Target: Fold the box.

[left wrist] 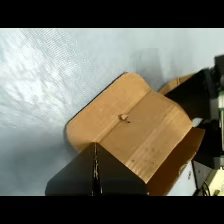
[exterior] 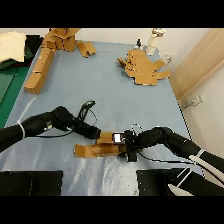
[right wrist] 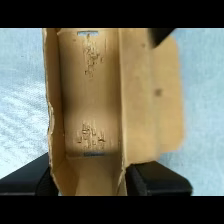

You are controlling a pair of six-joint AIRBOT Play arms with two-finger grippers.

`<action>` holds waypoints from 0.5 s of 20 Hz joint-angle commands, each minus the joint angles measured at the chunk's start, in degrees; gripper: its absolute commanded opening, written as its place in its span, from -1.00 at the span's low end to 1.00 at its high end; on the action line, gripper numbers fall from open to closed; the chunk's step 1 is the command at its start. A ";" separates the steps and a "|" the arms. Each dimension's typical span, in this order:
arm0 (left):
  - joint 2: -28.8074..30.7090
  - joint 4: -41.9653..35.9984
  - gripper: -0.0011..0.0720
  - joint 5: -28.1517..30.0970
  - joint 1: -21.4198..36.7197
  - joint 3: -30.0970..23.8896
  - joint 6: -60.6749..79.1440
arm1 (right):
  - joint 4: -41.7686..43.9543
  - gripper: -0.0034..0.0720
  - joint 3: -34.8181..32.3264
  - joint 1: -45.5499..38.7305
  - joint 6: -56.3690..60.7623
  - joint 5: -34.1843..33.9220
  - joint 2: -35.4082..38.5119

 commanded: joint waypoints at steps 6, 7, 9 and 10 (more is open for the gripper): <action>13.22 9.73 -0.94 -10.84 7.91 0.39 6.49 | -0.26 0.34 0.07 0.00 0.02 0.09 0.00; 15.63 11.67 -0.94 -12.63 7.91 0.39 6.51 | -0.28 0.35 0.07 -0.02 0.00 0.09 0.00; 21.00 14.71 -0.94 -16.26 7.85 0.22 6.62 | -0.26 0.35 0.07 -0.02 0.00 0.09 0.00; 23.87 16.09 -0.94 -17.97 7.85 -0.28 6.64 | -0.28 0.35 0.07 -0.02 0.02 0.09 0.00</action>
